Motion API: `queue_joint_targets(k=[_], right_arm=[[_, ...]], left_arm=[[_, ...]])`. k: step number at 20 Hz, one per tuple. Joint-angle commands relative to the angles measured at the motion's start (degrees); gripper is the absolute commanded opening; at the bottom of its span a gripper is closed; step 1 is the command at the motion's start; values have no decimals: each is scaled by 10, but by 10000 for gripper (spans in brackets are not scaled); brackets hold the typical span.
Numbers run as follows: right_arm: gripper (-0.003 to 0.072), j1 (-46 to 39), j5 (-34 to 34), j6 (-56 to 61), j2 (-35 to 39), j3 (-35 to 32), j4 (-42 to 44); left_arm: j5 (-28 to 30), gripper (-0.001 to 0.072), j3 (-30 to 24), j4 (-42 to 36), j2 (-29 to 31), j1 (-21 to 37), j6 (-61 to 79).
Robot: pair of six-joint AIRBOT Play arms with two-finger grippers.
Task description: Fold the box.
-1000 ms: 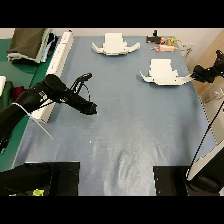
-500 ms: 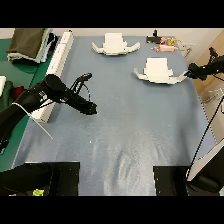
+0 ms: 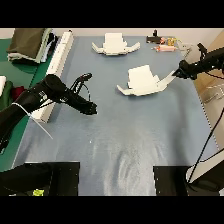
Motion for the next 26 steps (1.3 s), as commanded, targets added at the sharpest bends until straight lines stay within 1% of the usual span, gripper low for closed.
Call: queue_joint_targets(k=[1, 6, 8, 11, 14, 15, 16, 17, 19, 21, 26], right_arm=[[-2, 41, 37, 17, 127, -162, 2], [-2, 97, 103, 49, 346, -428, -8], [-2, 117, 109, 65, 428, -520, -11], [-1, 143, 124, 102, 539, -635, -21], [3, 156, 133, 144, 604, -712, -44], [97, 156, 131, 146, 612, -729, -43], [363, 156, 128, 148, 612, -738, -44], [457, 156, 116, 148, 608, -738, -54], [457, 149, 101, 148, 591, -722, -76], [456, 138, 75, 147, 558, -684, -98], [439, 133, -28, 69, 423, -569, -102]], left_arm=[[0, 16, 0, 0, 0, 0, 0], [0, 16, 0, 0, 0, 0, 0], [0, 17, 0, 0, 0, 0, 0], [0, 16, 0, 0, 0, 0, 0], [0, 16, 0, 0, 0, 0, 0], [0, 16, 0, 0, 0, 0, 0], [0, 16, 0, 0, 0, 0, 0], [0, 16, 0, 0, 0, 0, 0], [0, 16, 0, 0, 0, 0, 0], [0, 16, 0, 0, 0, 0, 0], [0, 16, 0, 0, 0, 0, 0]])
